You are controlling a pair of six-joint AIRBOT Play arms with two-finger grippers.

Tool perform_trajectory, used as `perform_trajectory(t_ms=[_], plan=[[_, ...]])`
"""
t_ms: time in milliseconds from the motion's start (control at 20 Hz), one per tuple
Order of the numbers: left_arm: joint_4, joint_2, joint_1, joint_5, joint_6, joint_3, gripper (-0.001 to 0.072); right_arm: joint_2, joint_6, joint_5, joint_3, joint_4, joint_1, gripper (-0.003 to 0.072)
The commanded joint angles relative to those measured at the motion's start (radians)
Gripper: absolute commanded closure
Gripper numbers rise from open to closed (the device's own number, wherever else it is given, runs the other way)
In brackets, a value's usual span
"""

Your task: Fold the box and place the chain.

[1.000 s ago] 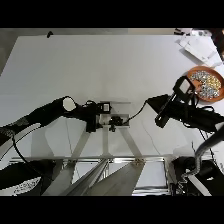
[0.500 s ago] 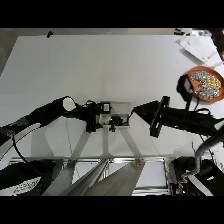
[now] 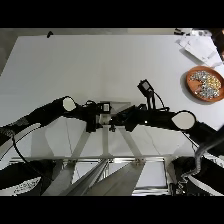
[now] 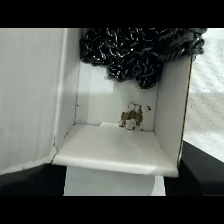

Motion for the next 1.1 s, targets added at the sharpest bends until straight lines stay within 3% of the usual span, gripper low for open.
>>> perform_trajectory(t_ms=[0,150,200,350,400,650,850,1050], plan=[[0.000,0.000,0.000,0.000,0.000,0.001,0.0418,-0.095,0.127,-0.111,0.000,0.000,0.040,0.0678],[0.000,0.000,0.000,0.000,0.000,0.001,0.0418,-0.132,0.180,-0.132,0.000,0.000,0.042,0.0671],[0.000,0.000,0.000,0.000,0.000,0.001,0.0418,-0.134,0.180,-0.129,0.000,-0.001,0.047,0.0601],[0.000,0.000,0.000,0.000,0.000,0.000,0.0418,-0.134,0.180,-0.132,0.000,-0.001,0.063,0.0551],[0.000,0.000,0.000,0.000,0.000,0.000,0.0418,-0.134,0.180,-0.133,0.000,-0.001,0.063,0.0484],[0.000,0.000,0.000,0.000,0.000,0.000,0.0418,-0.109,0.180,-0.158,0.001,-0.029,0.119,0.0487],[0.000,0.000,0.000,0.000,0.000,0.001,0.0418,-0.081,0.321,-0.306,0.006,-0.222,0.282,0.0490],[0.000,0.000,0.000,0.000,0.000,0.000,0.0418,-0.081,0.397,-0.305,0.025,-0.402,0.342,0.0491]])
